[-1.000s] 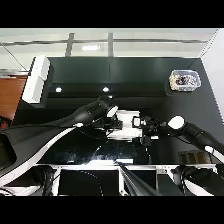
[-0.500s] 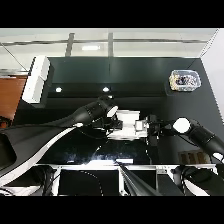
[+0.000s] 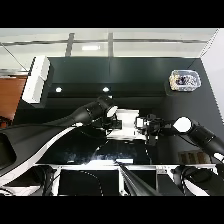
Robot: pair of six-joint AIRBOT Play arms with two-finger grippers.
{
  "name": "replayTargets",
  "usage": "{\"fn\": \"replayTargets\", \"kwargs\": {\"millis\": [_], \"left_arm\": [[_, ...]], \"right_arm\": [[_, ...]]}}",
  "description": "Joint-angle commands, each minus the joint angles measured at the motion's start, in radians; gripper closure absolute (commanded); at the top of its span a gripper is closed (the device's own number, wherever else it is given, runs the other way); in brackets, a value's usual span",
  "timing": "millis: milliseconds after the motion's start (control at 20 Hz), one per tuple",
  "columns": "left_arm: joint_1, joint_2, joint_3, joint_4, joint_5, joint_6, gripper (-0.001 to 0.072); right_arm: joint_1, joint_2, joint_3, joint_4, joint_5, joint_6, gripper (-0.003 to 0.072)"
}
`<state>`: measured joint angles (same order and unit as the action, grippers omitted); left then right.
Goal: Fold the box and place the chain.
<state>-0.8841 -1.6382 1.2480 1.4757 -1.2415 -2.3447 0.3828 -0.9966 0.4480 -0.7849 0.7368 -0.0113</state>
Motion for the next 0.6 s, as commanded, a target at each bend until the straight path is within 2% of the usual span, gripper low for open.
{"fn": "replayTargets", "kwargs": {"millis": [0,350,550], "left_arm": [[0.001,0.0,0.0,0.0,0.003,0.0,0.0681],[0.001,0.0,0.0,0.0,0.003,0.0,0.068],[0.001,0.0,0.0,0.0,0.003,0.0,0.0681]], "right_arm": [[0.001,0.0,0.0,0.081,0.012,0.005,0.0628],[0.014,-0.005,0.0,0.145,0.014,0.005,0.0629],[0.045,-0.059,-0.003,0.191,-0.009,0.004,0.0628]]}}
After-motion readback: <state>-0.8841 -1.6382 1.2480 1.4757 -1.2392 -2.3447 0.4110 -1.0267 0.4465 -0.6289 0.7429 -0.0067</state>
